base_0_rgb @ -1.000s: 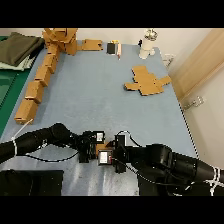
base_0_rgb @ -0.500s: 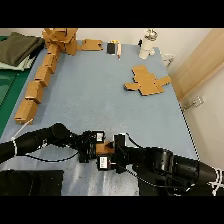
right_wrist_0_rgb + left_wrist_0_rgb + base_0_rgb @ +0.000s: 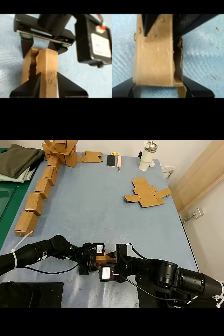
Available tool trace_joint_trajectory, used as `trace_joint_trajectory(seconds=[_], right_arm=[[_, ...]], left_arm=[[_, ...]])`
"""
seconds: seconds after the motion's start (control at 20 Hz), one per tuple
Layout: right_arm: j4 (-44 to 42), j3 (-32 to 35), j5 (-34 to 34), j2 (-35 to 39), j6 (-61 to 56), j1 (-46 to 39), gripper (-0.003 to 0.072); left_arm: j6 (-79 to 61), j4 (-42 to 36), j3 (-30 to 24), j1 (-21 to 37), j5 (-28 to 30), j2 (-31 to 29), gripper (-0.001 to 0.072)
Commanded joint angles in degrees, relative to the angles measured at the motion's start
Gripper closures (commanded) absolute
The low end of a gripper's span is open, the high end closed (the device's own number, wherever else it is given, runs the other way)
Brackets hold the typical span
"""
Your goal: Fold the box.
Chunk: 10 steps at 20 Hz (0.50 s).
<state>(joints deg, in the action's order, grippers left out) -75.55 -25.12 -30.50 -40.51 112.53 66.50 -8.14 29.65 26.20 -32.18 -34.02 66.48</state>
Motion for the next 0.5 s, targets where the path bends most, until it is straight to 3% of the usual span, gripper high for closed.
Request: trace_joint_trajectory(seconds=[0.0, 0.1, 0.45], right_arm=[[-0.48, -0.04, 0.04, 0.09, -0.02, 0.04, 0.0397], [-2.69, -0.02, -0.17, 0.09, 0.0, 0.04, 0.0513], [-13.55, 0.09, -0.52, -3.1, 0.0, 0.07, 0.0523]], left_arm=[[0.09, -0.02, 0.07, 0.02, 0.0, -0.02, 0.0314], [0.09, -0.02, 0.07, 0.02, 0.0, -0.02, 0.0313], [0.09, -0.02, 0.07, 0.02, 0.0, -0.04, 0.0313]])
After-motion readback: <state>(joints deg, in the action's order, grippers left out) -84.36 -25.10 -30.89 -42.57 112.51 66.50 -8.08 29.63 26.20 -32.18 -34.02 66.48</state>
